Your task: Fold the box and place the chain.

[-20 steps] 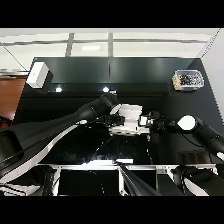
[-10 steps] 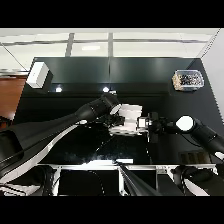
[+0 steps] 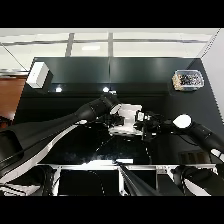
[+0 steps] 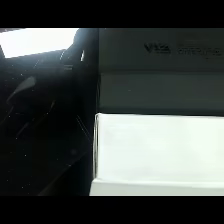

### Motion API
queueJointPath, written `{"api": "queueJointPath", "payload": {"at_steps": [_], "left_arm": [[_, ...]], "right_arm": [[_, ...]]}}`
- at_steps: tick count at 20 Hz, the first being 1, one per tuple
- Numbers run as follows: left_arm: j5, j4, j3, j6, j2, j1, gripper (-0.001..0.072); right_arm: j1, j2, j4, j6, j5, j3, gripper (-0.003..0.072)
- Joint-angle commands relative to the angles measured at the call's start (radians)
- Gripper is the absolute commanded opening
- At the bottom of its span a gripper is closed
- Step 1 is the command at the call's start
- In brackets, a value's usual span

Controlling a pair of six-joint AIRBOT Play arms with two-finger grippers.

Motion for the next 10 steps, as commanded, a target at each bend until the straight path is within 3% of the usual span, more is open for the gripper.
{"api": "queueJointPath", "payload": {"at_steps": [1, 7, 8, 9, 10], "left_arm": [[0.005, -0.003, 0.0, -0.001, 0.0, 0.001, 0.0027], [0.007, -0.003, 0.0, -0.001, 0.0, 0.001, 0.0027], [0.007, -0.003, 0.0, -0.001, 0.0, 0.001, 0.0027], [0.007, -0.003, 0.0, -0.001, 0.0, 0.001, 0.0027], [0.007, -0.003, 0.0, -0.001, 0.0, 0.001, 0.0027]], "right_arm": [[0.014, -0.037, 0.121, 0.007, -0.024, -0.001, 0.0096], [0.012, -0.04, 0.021, 0.082, -0.027, 0.0, 0.0098], [0.012, -0.04, 0.014, 0.104, -0.028, 0.0, 0.0145], [0.012, -0.04, 0.014, 0.124, -0.035, -0.001, 0.0342], [0.012, -0.04, 0.014, 0.124, -0.035, 0.0, 0.0345]]}}
